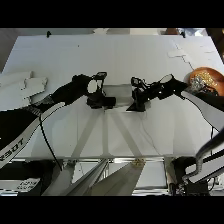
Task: Fold the box and place the chain.
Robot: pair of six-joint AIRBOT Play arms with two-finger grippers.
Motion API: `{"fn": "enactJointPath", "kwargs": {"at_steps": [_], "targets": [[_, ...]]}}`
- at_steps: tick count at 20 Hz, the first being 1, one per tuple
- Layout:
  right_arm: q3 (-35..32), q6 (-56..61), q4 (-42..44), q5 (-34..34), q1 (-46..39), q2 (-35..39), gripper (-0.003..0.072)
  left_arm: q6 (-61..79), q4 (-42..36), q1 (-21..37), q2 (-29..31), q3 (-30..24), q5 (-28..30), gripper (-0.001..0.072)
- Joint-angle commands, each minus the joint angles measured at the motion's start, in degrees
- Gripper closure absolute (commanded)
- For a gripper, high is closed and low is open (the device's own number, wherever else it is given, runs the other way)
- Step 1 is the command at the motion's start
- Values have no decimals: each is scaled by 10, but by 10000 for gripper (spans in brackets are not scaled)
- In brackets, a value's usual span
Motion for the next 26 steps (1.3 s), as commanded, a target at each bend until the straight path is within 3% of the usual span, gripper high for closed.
{"fn": "enactJointPath", "kwargs": {"at_steps": [1,7,9,13,17,20,26], "targets": [[0,0,0,3,0,0,273,-40,19,0,-1,1,-20,181],[0,0,0,3,0,0,273,-114,108,-7,-3,48,-83,227],[0,0,0,3,0,0,273,-120,111,-10,-14,87,-95,384],[0,0,0,3,0,0,273,-120,111,-33,-65,144,-130,384],[0,0,0,3,0,0,273,-120,111,-54,-106,160,-150,413],[0,0,0,3,0,0,273,-120,113,-55,-110,161,-159,689],[0,0,0,3,0,0,273,-119,113,-54,-110,162,-168,704]]}}
